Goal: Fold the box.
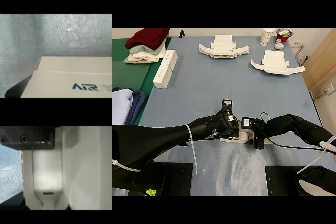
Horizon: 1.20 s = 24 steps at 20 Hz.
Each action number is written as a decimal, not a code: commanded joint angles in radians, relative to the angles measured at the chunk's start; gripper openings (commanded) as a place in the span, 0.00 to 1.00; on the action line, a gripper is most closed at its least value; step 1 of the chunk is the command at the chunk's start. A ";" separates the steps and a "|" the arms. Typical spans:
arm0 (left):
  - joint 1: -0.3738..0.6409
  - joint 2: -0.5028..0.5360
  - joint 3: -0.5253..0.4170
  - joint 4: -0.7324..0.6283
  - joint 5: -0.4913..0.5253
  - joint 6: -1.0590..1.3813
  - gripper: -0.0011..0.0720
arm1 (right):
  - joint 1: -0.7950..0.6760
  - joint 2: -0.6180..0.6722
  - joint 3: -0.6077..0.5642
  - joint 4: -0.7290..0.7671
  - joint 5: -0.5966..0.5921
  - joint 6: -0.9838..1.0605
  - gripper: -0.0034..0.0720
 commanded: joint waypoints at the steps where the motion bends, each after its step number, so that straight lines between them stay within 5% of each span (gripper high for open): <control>1: 0.001 0.001 0.001 0.003 -0.012 -0.004 0.50 | 0.000 0.000 0.000 0.000 0.000 0.000 0.68; 7: 0.001 0.001 0.001 0.013 -0.034 -0.004 0.50 | 0.000 0.000 0.000 0.000 0.000 0.000 0.68; 8: 0.001 0.001 0.001 0.016 -0.035 -0.004 0.46 | 0.000 0.000 0.000 0.000 0.000 0.000 0.68; 9: 0.001 0.001 0.001 0.015 -0.035 -0.003 0.13 | 0.000 0.000 0.000 0.000 0.000 0.000 0.68; 10: 0.001 0.001 0.001 0.016 -0.034 0.000 0.04 | 0.000 0.000 0.000 0.000 0.000 0.000 0.68; 15: 0.001 0.001 0.001 0.015 -0.035 0.000 0.04 | 0.000 0.000 0.000 0.000 0.000 0.000 0.68; 16: 0.001 0.001 0.001 0.014 -0.035 0.000 0.04 | 0.000 0.000 0.000 0.000 0.000 0.000 0.68; 18: 0.001 0.001 0.001 0.014 -0.039 -0.011 0.62 | 0.000 0.000 0.000 0.000 0.000 0.000 0.68; 24: 0.001 0.057 0.013 0.011 -0.063 -0.008 0.64 | 0.000 0.000 0.000 0.000 0.000 0.000 0.68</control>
